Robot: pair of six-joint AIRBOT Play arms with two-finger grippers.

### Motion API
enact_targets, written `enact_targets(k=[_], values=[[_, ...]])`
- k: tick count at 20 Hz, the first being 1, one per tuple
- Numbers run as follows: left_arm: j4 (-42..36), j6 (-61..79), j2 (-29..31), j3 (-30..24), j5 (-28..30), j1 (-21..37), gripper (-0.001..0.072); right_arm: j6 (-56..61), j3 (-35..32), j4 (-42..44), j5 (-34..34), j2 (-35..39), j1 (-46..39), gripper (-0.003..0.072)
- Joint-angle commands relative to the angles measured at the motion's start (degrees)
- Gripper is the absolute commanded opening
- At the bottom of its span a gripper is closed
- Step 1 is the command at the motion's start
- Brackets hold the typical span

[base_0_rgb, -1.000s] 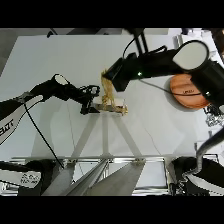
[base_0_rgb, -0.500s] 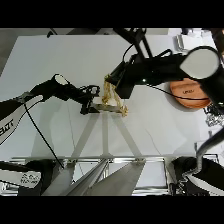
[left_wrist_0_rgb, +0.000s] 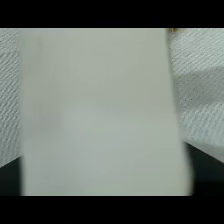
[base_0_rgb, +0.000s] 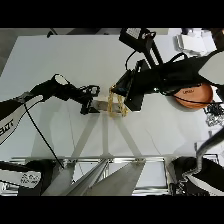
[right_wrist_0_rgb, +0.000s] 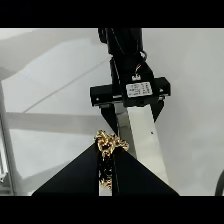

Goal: Fold the box and place the chain.

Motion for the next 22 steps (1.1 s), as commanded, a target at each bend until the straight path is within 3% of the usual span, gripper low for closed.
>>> enact_targets(k=[1,7,9,22], values=[[0.02,0.00,-0.02,0.00,0.02,0.02,0.0433,-0.11,-0.02,-1.46,-0.81,-1.81,0.04,0.0015],[0.02,0.00,-0.02,0.00,0.00,0.02,0.0433,-0.09,-0.04,-3.13,-21.84,-5.92,0.04,0.0016],[0.02,0.00,-0.02,0.00,0.02,0.02,0.0433,-0.09,-0.04,-3.13,-25.90,-7.23,0.04,0.0016],[0.02,0.00,-0.02,0.00,0.00,0.02,0.0433,0.13,-0.04,-6.82,-35.41,-10.38,-0.24,0.0016]])
